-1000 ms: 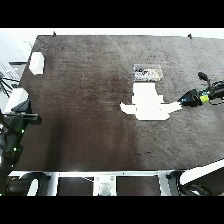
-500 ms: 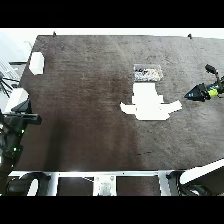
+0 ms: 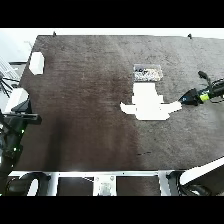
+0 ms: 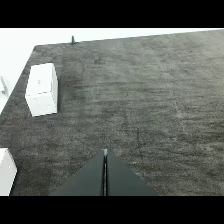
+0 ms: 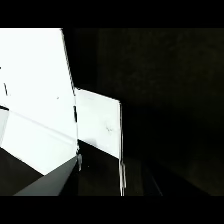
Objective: Fold the box and place the chain.
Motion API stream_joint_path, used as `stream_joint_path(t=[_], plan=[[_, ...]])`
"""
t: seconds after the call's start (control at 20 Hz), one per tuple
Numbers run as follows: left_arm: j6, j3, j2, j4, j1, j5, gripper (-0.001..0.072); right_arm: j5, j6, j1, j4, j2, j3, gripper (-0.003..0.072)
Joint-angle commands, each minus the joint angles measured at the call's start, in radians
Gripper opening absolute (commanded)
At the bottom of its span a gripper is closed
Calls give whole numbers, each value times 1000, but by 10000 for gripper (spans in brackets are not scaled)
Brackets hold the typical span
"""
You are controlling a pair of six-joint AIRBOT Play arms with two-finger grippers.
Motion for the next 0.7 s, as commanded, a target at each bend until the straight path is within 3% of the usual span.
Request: stream_joint_path(t=[0.0, 0.1, 0.25, 0.3, 0.35, 0.4, 0.65], plan=[[0, 0, 0, 0, 0, 0, 21, -17, -15, 16, 45, -29, -61, 440], [0, 0, 0, 0, 0, 0, 21, -16, -80, 27, 176, -34, -115, 439], [0, 0, 0, 0, 0, 0, 21, -56, -113, 64, 190, -41, -190, 431], [0, 0, 0, 0, 0, 0, 21, -71, -140, 74, 212, -43, -205, 305], [0, 0, 0, 0, 0, 0, 21, -73, -161, 80, 247, -43, -219, 251], [0, 0, 0, 0, 0, 0, 21, -74, -201, 86, 281, -43, -227, 7], [0, 0, 0, 0, 0, 0, 21, -70, -193, 140, 430, 76, -341, 9]])
